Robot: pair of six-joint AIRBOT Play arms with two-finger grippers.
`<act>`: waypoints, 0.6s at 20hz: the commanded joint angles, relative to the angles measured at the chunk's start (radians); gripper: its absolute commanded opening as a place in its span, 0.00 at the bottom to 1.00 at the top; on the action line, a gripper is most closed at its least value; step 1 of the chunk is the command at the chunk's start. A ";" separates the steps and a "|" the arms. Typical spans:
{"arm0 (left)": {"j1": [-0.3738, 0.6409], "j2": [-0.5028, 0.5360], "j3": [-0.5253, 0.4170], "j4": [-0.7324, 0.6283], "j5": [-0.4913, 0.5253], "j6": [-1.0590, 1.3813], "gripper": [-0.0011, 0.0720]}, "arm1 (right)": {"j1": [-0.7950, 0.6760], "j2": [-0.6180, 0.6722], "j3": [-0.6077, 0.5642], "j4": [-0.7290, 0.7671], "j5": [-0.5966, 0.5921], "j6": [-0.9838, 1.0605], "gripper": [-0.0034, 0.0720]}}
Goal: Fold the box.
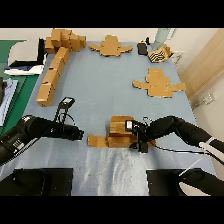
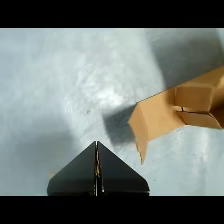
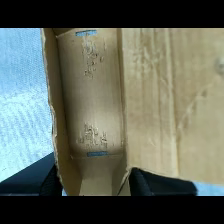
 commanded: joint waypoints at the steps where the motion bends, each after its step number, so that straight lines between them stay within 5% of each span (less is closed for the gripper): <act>1: 0.051 -0.077 -0.029 -0.157 -0.044 -0.099 0.03 | 0.000 0.000 0.001 0.000 0.000 0.000 0.61; 12: -0.177 -0.260 -0.019 -0.330 0.192 -0.076 0.03 | 0.000 0.000 0.001 -0.001 0.000 0.000 0.61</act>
